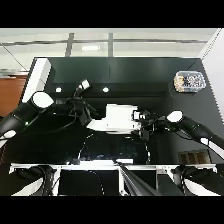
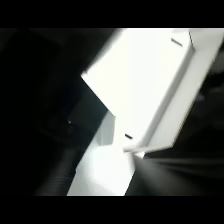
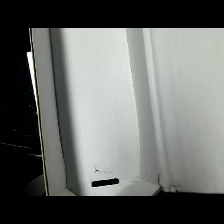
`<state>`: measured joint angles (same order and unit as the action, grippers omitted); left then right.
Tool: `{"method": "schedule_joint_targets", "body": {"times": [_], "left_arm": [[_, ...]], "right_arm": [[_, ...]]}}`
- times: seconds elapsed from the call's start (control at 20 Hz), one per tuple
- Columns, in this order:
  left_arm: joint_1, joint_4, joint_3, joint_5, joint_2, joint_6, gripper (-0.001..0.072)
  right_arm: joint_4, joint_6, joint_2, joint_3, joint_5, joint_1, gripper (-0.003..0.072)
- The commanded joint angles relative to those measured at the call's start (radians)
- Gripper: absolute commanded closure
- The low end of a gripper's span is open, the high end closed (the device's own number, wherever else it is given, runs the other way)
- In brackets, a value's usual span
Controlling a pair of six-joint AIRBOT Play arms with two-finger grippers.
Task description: Fold the box and place the chain.
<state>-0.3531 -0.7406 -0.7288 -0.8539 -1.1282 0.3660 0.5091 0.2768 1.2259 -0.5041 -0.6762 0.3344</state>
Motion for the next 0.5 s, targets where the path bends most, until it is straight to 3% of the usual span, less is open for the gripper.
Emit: {"method": "schedule_joint_targets", "body": {"times": [0.0,0.15,0.45], "left_arm": [[-0.005,-0.011,0.069,0.061,0.016,-0.259,-0.0003],[-0.041,-0.011,0.067,0.126,-0.036,-0.453,0.0000],[-0.117,-0.015,0.065,0.111,-0.125,-0.463,0.0022]], "right_arm": [[0.000,0.000,0.001,-0.001,-0.001,0.000,0.0461],[0.000,0.000,0.001,-0.001,-0.001,0.000,0.0461],[0.000,0.000,0.001,-0.001,-0.001,0.000,0.0460]]}}
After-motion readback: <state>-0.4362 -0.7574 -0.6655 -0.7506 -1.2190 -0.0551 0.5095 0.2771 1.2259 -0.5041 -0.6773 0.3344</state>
